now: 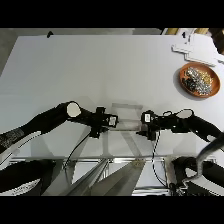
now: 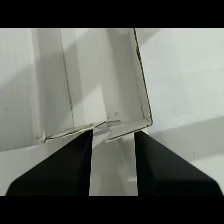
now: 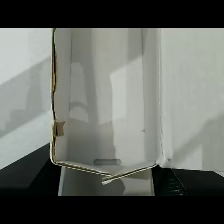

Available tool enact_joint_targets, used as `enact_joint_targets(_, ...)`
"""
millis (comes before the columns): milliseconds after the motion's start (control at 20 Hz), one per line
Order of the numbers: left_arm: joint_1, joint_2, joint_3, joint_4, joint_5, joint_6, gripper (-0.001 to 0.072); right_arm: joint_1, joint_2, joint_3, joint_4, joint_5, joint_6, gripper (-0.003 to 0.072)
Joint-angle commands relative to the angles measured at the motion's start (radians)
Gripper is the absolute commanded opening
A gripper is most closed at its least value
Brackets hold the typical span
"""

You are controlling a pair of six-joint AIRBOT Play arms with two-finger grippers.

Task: Fold the box and place the chain.

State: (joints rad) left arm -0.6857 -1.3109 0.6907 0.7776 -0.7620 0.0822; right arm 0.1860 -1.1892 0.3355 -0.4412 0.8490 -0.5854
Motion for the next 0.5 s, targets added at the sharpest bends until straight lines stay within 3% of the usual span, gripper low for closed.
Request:
enact_joint_targets(0,-0.021,-0.003,0.000,-0.048,0.052,0.000,0.0247,0.000,0.001,0.001,0.000,0.000,0.000,0.0411)
enact_joint_targets(50,-0.027,-0.003,0.000,-0.060,0.073,0.000,0.0191,0.000,0.001,0.001,0.000,0.000,0.000,0.0411)
enact_joint_targets(450,-0.051,-0.003,0.000,-0.097,0.097,0.000,0.0192,0.000,0.001,0.001,0.000,0.000,0.000,0.0411)
